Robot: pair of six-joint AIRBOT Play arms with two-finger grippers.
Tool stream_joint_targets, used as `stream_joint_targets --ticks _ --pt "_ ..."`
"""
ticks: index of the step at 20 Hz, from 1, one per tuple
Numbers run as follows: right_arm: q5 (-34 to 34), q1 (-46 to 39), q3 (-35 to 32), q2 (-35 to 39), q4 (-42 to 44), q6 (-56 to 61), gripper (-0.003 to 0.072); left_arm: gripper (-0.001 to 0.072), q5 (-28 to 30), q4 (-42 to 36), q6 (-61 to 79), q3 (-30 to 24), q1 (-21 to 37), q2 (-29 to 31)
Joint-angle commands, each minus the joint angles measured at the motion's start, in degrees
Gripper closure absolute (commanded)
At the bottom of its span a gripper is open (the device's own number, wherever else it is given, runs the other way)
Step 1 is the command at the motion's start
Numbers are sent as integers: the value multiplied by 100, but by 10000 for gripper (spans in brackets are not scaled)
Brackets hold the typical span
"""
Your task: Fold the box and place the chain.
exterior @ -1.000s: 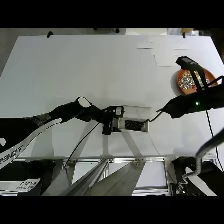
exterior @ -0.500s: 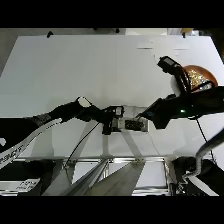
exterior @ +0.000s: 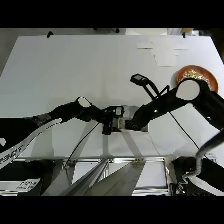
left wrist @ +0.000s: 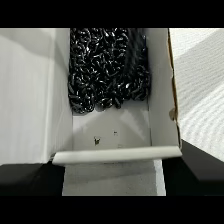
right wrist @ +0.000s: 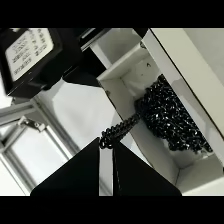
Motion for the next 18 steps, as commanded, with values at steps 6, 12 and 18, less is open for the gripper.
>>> stream_joint_targets --ticks 6,12,18 --pt "111 -334 1152 -323 -37 -837 424 575 0 2 0 4 2 4" --pt "-380 -356 2028 -1456 -232 -1727 669 575 0 2 0 4 2 4" --pt "245 -354 1917 -2105 -876 -1681 669 575 0 0 0 4 2 4"
